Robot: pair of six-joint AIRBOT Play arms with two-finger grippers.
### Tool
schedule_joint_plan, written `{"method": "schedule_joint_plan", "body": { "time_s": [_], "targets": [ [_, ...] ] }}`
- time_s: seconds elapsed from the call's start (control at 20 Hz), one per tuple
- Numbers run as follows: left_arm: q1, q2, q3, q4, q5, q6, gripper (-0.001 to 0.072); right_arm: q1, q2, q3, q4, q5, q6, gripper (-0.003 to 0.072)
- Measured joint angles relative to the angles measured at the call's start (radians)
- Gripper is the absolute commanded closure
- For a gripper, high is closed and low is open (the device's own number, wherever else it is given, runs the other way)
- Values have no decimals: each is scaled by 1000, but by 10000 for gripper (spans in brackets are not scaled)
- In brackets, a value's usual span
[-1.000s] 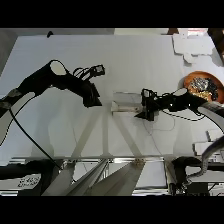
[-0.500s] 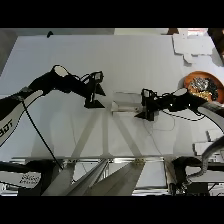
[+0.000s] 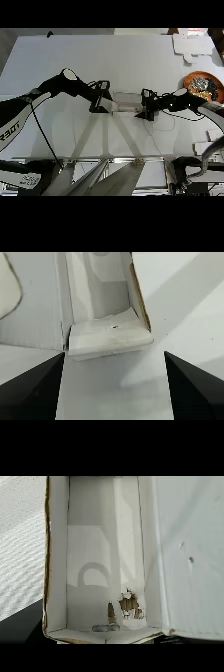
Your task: Fold the box and place the chain.
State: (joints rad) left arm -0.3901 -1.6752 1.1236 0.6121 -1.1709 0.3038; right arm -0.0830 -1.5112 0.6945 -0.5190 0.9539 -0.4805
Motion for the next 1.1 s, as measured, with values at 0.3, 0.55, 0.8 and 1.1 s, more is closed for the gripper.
{"method": "schedule_joint_plan", "body": {
  "time_s": [0.3,0.55,0.8,1.1],
  "targets": [
    [-11,-22,-2,-16,-2,-13,12,0,0,0,-1,0,-2,186],
    [-32,-38,-2,-68,11,-27,12,0,0,0,-1,1,-2,186],
    [-59,-64,-4,-78,82,-59,13,0,0,0,0,0,1,186],
    [-79,-103,-4,-81,139,-68,16,0,0,0,1,-2,1,186]
  ]
}}
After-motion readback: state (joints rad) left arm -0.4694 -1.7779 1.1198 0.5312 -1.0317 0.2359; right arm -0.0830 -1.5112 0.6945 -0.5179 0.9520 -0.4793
